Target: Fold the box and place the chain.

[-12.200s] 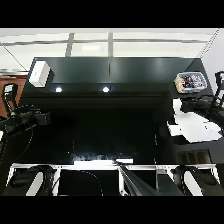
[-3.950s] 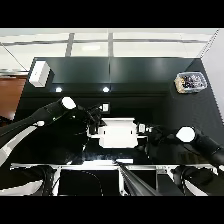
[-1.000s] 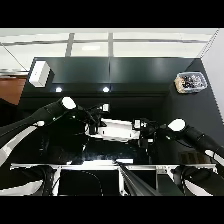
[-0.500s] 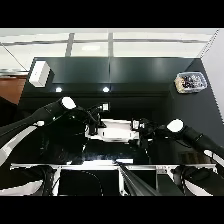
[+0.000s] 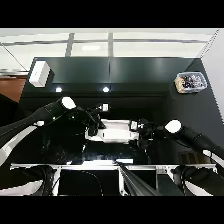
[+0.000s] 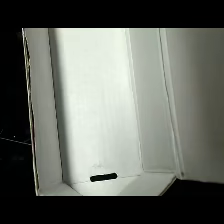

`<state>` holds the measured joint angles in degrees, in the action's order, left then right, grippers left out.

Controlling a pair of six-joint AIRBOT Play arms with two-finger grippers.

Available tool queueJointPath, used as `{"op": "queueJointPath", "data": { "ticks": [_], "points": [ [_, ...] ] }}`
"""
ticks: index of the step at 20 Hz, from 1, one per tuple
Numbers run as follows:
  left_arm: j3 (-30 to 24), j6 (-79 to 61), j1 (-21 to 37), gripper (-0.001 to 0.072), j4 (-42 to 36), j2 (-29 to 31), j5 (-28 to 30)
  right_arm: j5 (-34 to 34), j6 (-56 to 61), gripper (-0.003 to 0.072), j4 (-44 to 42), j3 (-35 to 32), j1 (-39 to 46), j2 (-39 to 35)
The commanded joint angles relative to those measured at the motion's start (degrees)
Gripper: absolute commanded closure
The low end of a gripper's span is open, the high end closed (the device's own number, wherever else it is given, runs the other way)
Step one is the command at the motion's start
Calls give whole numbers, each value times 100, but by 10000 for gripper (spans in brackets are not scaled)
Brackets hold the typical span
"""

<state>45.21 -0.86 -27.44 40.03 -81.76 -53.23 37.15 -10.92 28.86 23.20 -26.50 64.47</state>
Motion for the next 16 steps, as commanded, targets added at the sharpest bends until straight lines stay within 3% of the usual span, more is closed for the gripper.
{"op": "queueJointPath", "data": {
  "ticks": [1,12,13,14,15,16],
  "points": [
    [2,-2,2,686,-20,4,-52,-28,22,54,17,4,-7,4],
    [2,-2,2,685,-17,4,-35,-39,81,55,162,11,-101,13],
    [2,-2,2,685,-17,4,-33,-39,79,198,164,11,-101,13],
    [2,0,2,683,-17,4,-33,-39,79,210,164,11,-101,13],
    [2,0,2,669,-17,7,-37,-39,79,212,164,11,-101,13],
    [2,2,2,483,-17,33,-33,-39,79,259,164,11,-101,13]
  ]
}}
